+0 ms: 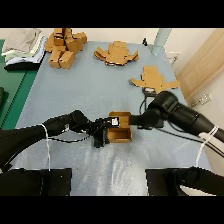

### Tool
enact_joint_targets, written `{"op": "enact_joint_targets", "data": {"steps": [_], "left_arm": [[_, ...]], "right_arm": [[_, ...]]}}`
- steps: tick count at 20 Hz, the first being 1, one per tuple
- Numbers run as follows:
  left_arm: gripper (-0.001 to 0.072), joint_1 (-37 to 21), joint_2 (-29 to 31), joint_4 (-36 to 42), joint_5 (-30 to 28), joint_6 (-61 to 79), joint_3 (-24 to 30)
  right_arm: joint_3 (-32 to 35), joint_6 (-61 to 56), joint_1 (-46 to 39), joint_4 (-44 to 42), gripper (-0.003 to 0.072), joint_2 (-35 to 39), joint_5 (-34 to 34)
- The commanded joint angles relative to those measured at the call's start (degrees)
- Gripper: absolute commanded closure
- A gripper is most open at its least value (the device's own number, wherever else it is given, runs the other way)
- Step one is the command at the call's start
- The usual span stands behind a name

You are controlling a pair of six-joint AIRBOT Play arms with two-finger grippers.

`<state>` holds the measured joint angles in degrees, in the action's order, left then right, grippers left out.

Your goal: Fold the box.

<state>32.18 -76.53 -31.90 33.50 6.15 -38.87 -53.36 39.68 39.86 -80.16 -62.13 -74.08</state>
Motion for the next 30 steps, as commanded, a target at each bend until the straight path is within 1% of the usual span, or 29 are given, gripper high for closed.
{"op": "enact_joint_targets", "data": {"steps": [1, 2, 3, 4, 5, 6, 7, 8, 10, 13, 14, 15, 20, 23, 27, 30], "left_arm": [[0.0257, -0.02, 0.04, -0.02, 0.00, 0.02, -0.07], [0.0258, -0.02, 0.04, -0.04, -0.02, 0.02, -0.07], [0.0258, -0.02, 0.04, -0.04, 0.00, 0.02, -0.07], [0.0257, -0.02, 0.04, -0.02, -0.02, 0.02, -0.07], [0.0257, -0.02, 0.04, -0.02, 0.00, 0.02, -0.07], [0.0257, -0.02, 0.04, -0.02, 0.00, 0.02, -0.07], [0.0257, -0.02, 0.04, -0.04, -0.02, 0.02, -0.07], [0.0257, -0.02, 0.04, -0.02, 0.00, 0.02, -0.07], [0.0258, -0.02, 0.04, -0.02, -0.02, 0.02, -0.07], [0.0257, -0.02, 0.04, -0.02, -0.02, 0.02, -0.07], [0.0257, -0.02, 0.04, -0.04, -0.02, 0.02, -0.07], [0.0257, -0.02, 0.04, -0.04, 0.00, 0.02, -0.07], [0.0258, -0.07, 0.04, -0.02, -0.02, 0.02, -0.07], [0.0257, -0.04, 0.04, -0.04, -0.02, 0.02, -0.07], [0.0257, -0.04, 0.04, -0.04, -0.02, 0.02, -0.07], [0.0257, -0.04, 0.04, -0.04, -0.02, 0.00, -0.07]], "right_arm": [[-0.11, 13.33, -13.81, -5.18, 0.0626, -1.29, 4.09], [-0.13, 22.34, -20.11, -14.03, 0.0683, -3.26, 8.28], [-0.15, 32.76, -26.25, -26.71, 0.0683, -5.79, 11.06], [-0.52, 46.14, -32.63, -43.28, 0.0683, -9.55, 11.34], [-1.25, 56.13, -37.48, -56.54, 0.0683, -13.62, 9.57], [-2.58, 63.06, -41.07, -66.55, 0.0683, -18.14, 6.62], [-4.74, 67.10, -42.80, -70.82, 0.0683, -22.43, 2.60], [-6.86, 68.57, -42.93, -70.86, 0.0683, -25.75, 0.39], [-9.11, 74.23, -40.74, -70.95, 0.0683, -29.62, -2.78], [-9.31, 85.15, -35.82, -70.73, 0.0683, -29.40, -9.31], [-8.63, 88.11, -34.40, -70.23, 0.0683, -28.37, -10.51], [-7.17, 89.90, -33.05, -68.81, 0.0683, -26.60, -9.94], [2.64, 96.72, -30.58, -65.33, 0.0683, -15.28, -2.56], [7.67, 98.95, -28.09, -62.82, 0.0683, -8.26, 3.67], [13.22, 99.23, -20.92, -55.01, 0.0683, -0.20, 14.25], [17.66, 100.35, -14.03, -47.50, 0.0683, 5.75, 24.76]]}}
